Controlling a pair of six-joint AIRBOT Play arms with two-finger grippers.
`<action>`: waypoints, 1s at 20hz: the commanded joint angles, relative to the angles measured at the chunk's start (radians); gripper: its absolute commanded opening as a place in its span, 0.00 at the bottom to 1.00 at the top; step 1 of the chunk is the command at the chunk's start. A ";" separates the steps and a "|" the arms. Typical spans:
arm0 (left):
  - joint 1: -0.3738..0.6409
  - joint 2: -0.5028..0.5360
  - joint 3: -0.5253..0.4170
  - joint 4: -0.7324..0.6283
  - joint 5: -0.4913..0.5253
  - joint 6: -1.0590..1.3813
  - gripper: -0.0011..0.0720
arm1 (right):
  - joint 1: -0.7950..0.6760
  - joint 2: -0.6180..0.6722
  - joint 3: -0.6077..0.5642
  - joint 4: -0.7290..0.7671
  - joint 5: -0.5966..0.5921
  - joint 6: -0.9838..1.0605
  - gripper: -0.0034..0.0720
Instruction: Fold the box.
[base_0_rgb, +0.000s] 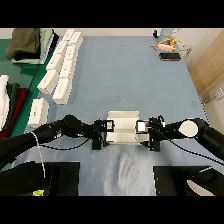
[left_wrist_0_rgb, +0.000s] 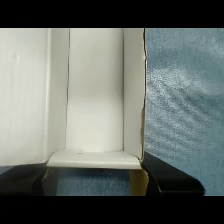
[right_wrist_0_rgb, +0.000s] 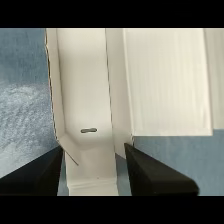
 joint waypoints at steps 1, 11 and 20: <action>0.000 0.000 0.001 0.000 0.000 0.001 0.65 | 0.001 -0.058 -0.004 0.094 -0.064 -0.119 0.83; 0.000 0.000 0.001 0.000 0.000 0.001 0.65 | 0.001 0.054 -0.004 0.047 0.002 -0.064 0.82; 0.000 0.000 0.001 0.000 0.000 0.000 0.65 | 0.001 0.084 -0.007 -0.038 -0.003 0.015 0.85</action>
